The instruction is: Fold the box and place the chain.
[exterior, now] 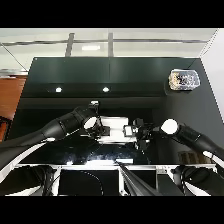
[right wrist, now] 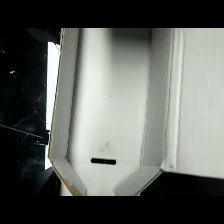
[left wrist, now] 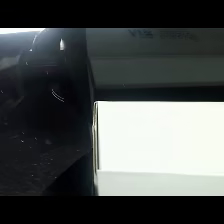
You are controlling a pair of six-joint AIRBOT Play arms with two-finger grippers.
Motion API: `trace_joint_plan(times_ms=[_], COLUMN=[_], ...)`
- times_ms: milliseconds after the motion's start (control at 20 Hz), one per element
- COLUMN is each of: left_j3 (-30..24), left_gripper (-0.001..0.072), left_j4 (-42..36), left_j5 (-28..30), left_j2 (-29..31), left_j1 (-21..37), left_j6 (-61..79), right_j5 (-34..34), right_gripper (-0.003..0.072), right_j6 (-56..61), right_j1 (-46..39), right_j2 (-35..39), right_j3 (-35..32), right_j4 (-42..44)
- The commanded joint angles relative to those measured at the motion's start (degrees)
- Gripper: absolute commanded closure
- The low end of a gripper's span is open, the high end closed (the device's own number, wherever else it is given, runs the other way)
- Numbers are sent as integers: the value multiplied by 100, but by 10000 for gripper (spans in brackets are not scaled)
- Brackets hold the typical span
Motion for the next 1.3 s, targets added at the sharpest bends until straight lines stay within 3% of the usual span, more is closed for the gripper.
trace_joint_plan(times_ms=[0, 300, 400, 500, 600, 850, 1100, 1150, 1200, 1250], left_j3=[13, 11, 11, 11, 11, 15, 15, 15, 15, 15], left_gripper=[684, 683, 683, 682, 682, 682, 682, 682, 682, 682], left_j4=[116, 61, 66, 66, 66, -46, -44, -44, -44, -44], left_j5=[2, 22, 24, 24, 26, 28, 22, 22, 22, 22], left_j2=[-13, -175, -175, -175, -175, -175, -175, -175, -175, -175], left_j1=[22, 31, 31, 33, 33, 33, 33, 33, 33, 33], left_j6=[68, 68, 70, 70, 70, 70, 70, 70, 70, 70], right_j5=[136, -118, -216, -197, -201, -389, -540, -533, -533, -546], right_gripper=[31, 49, 197, 201, 481, 491, 493, 542, 533, 340], right_j6=[293, 278, 284, 315, 688, 988, 997, 994, 997, 997], right_j1=[7, 26, 35, 35, 35, 264, 323, 323, 323, 321], right_j2=[216, 90, 72, 72, 11, -387, -527, -525, -527, -525], right_j3=[2, 2, 2, 2, 2, 2, 2, 2, 2, 2], right_j4=[-382, -103, 101, 284, 378, 1285, 1283, 1285, 1285, 1287])
